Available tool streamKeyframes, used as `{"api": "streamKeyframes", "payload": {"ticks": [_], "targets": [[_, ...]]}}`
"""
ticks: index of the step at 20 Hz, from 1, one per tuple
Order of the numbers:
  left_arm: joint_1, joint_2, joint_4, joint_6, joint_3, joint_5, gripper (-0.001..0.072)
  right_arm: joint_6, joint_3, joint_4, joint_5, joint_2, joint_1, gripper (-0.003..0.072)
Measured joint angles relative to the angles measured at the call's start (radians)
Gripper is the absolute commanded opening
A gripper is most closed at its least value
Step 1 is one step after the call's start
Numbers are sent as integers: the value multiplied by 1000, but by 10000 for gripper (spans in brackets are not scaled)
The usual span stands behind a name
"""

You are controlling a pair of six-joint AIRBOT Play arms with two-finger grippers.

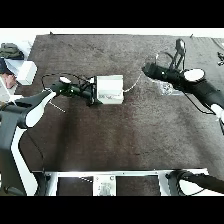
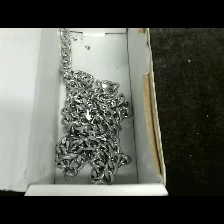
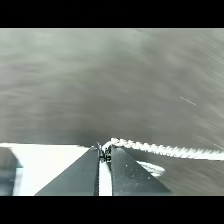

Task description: Fold the box and place the chain.

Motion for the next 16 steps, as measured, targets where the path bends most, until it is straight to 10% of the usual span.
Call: {"api": "streamKeyframes", "payload": {"ticks": [14, 15, 16], "targets": [[0, 0, 0, 0, 0, 0, 345, -43, 72, -19, -151, -43, 383, -12], [0, 0, 0, 0, 0, 0, 345, -42, 72, -22, -158, -72, 389, 23], [0, 0, 0, 0, 0, 0, 344, -42, 73, -26, -164, -100, 394, 214]]}}
